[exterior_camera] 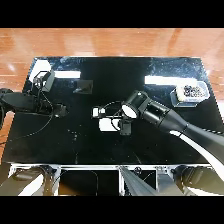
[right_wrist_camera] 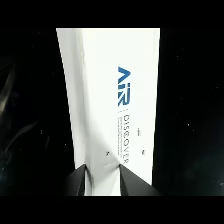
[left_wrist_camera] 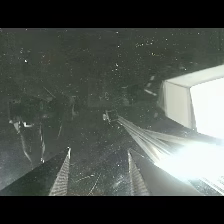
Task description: Fold the box and place the chain.
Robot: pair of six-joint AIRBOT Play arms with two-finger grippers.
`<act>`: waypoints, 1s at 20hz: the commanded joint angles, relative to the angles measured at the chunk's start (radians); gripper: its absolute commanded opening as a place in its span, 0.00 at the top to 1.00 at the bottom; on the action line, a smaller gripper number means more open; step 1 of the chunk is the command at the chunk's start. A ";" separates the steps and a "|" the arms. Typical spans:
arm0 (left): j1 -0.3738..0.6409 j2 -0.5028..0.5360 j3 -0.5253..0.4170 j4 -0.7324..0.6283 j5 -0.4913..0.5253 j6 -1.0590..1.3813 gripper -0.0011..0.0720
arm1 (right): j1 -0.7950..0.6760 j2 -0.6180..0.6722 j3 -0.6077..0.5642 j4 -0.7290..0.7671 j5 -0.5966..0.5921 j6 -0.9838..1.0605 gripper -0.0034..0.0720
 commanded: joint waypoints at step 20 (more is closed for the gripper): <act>0.001 0.000 0.000 0.000 0.003 0.000 0.35 | 0.000 0.001 0.056 0.003 0.039 0.023 0.84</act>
